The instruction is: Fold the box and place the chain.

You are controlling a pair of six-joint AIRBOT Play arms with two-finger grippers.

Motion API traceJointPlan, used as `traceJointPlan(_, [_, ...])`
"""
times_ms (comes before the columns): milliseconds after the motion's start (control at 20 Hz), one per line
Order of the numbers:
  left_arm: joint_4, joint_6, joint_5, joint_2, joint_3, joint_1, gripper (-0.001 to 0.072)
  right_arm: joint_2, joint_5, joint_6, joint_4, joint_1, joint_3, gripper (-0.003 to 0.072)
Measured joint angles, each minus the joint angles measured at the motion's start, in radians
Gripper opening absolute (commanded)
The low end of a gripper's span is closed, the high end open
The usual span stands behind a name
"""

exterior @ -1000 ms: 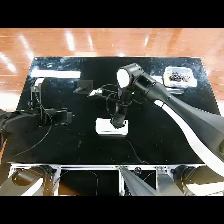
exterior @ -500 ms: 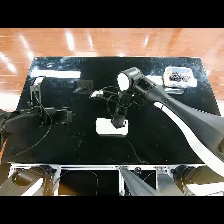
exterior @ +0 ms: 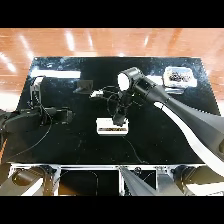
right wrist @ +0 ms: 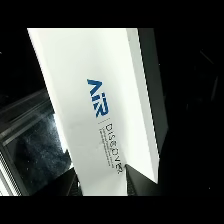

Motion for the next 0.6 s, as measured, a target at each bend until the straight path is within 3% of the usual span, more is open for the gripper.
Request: traceJointPlan(600, [-0.003, 0.000, 0.000, 0.000, 0.000, 0.000, 0.0467, 0.000, 0.011, 0.008, 0.000, 0.000, 0.000, 0.0315])
